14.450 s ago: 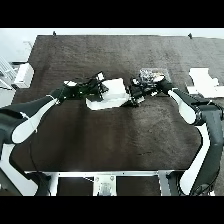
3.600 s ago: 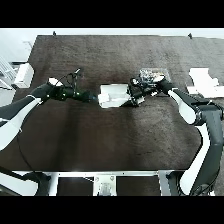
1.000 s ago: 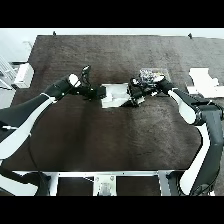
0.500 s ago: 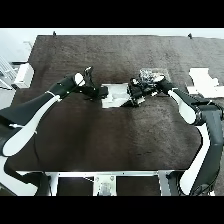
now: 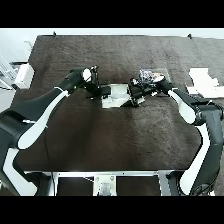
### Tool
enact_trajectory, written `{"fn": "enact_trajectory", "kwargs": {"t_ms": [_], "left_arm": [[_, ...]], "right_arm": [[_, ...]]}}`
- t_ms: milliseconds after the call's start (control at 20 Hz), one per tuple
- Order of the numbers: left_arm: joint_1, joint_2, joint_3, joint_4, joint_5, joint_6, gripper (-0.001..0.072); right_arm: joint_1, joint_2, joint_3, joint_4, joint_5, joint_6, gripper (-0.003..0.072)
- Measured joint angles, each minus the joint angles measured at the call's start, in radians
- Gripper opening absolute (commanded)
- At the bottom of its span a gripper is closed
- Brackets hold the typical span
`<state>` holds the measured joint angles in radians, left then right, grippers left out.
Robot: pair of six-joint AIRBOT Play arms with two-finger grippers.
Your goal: Fold the box and place the chain.
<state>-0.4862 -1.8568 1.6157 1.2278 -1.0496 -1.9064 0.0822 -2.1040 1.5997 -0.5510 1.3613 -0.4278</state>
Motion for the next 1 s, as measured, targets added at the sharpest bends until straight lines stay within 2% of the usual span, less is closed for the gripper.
{"fn": "enact_trajectory", "kwargs": {"t_ms": [200,300,400,600,650,750,1000], "left_arm": [[-0.004,-0.008,0.012,0.022,-0.016,-0.015,0.0389],[-0.006,-0.029,0.007,0.038,-0.076,-0.027,0.0389],[-0.005,-0.009,0.015,0.037,-0.042,-0.02,0.0389],[-0.005,-0.01,0.019,0.035,-0.031,-0.01,0.0389],[-0.005,-0.019,0.018,0.042,-0.055,-0.009,0.0389],[-0.006,-0.006,0.034,0.042,-0.047,-0.007,0.0389],[-0.006,-0.025,0.087,0.089,-0.114,-0.04,0.0389]], "right_arm": [[0.0,0.0,0.0,0.0,0.0,0.0,0.0445],[0.002,0.0,0.0,-0.001,0.008,-0.003,0.0445],[0.002,0.0,0.0,0.003,-0.003,0.0,0.0445],[0.0,0.0,0.0,0.002,0.0,0.0,0.0445],[0.0,0.0,0.0,0.002,0.0,0.0,0.0445],[0.0,0.0,0.0,0.001,0.0,0.0,0.0444],[0.0,0.0,0.0,0.001,0.0,0.0,0.0445]]}}
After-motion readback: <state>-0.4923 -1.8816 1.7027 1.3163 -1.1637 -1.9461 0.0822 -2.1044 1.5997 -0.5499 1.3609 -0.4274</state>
